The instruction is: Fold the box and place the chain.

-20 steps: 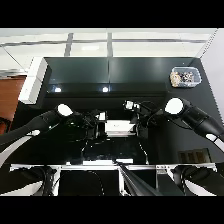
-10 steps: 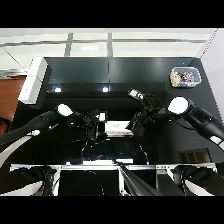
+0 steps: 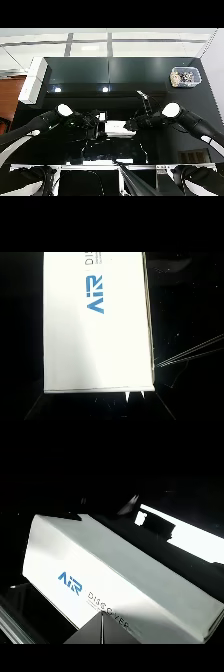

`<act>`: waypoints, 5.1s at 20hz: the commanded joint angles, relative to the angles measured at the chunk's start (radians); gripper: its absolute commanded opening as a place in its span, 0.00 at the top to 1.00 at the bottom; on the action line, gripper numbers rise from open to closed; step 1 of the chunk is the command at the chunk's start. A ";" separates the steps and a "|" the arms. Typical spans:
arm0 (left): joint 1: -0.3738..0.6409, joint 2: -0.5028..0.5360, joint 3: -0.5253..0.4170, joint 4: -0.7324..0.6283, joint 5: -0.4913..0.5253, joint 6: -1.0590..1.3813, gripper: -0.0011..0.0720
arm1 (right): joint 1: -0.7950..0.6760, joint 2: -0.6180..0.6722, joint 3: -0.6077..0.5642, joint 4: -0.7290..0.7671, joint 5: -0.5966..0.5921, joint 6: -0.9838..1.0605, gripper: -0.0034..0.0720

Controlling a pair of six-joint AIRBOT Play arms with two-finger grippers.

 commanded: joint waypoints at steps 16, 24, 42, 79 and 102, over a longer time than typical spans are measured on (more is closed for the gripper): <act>0.015 0.242 0.002 0.153 -0.036 -0.397 0.01 | -0.598 0.225 0.356 -0.210 0.390 -0.025 0.93; -0.105 0.094 0.245 0.113 -0.010 -0.585 0.02 | -0.607 0.225 0.111 -0.256 0.315 -0.026 0.93; -0.250 -0.226 0.561 0.442 -0.305 -0.924 0.01 | -0.607 0.224 0.078 -0.256 0.283 -0.062 0.93; 1.182 0.442 0.161 0.882 -0.509 -1.365 0.53 | -0.607 0.224 0.078 -0.207 0.243 -0.059 0.93; 1.131 0.008 0.359 0.771 -0.216 -1.172 0.26 | -0.607 0.224 0.073 -0.130 0.163 -0.060 0.93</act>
